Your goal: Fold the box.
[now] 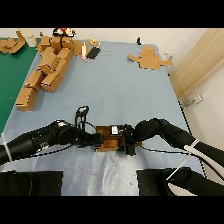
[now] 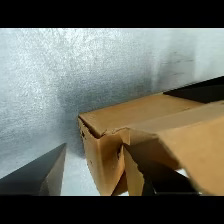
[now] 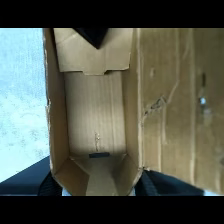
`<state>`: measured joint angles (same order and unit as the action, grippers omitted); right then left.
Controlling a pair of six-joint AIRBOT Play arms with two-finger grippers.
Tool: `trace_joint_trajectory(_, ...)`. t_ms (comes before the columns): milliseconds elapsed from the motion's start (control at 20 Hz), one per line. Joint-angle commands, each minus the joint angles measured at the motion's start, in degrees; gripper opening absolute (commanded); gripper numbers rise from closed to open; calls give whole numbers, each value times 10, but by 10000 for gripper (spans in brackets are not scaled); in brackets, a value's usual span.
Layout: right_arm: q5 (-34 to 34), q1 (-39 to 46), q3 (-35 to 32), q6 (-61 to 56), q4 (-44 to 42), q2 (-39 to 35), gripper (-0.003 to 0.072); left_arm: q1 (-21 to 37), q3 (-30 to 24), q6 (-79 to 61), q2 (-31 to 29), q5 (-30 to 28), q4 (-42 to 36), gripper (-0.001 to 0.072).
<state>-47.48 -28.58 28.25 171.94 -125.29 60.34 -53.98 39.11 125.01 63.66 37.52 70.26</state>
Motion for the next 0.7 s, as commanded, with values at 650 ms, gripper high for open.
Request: trace_joint_trajectory(650, 0, 0, 0, 0, 0, 0, 532, -67, 134, 109, 123, 145, 108, 544)
